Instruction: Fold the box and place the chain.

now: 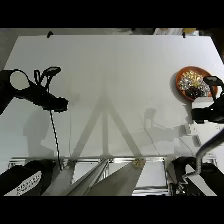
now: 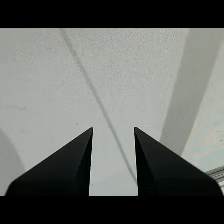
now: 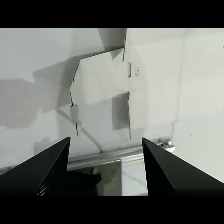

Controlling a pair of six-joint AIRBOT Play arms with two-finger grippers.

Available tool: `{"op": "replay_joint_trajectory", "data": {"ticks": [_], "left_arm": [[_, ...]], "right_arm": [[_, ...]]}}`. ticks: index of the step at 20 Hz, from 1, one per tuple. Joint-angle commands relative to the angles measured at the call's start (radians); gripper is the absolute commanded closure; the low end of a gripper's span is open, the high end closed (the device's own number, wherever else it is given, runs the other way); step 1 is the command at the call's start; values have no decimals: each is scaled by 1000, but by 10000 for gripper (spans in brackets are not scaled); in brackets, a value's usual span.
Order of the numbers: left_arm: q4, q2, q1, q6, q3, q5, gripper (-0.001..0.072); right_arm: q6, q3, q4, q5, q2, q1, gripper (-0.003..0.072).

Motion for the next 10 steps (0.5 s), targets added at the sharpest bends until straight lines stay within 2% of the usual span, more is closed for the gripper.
{"op": "replay_joint_trajectory", "data": {"ticks": [1, 4, 7, 10], "left_arm": [[0, 1, 1, 0, 0, 0, 419], [0, 1, 1, 0, 0, 0, 419], [0, 1, 1, 0, 0, 0, 419], [0, 1, 1, 0, 0, 0, 419]], "right_arm": [[3, 2, -66, 0, 0, 0, 222], [-8, 2, -181, -27, 0, -70, 223], [-51, 2, -183, -145, -20, -287, 224], [-135, 2, -198, -233, -113, -446, 224]]}}
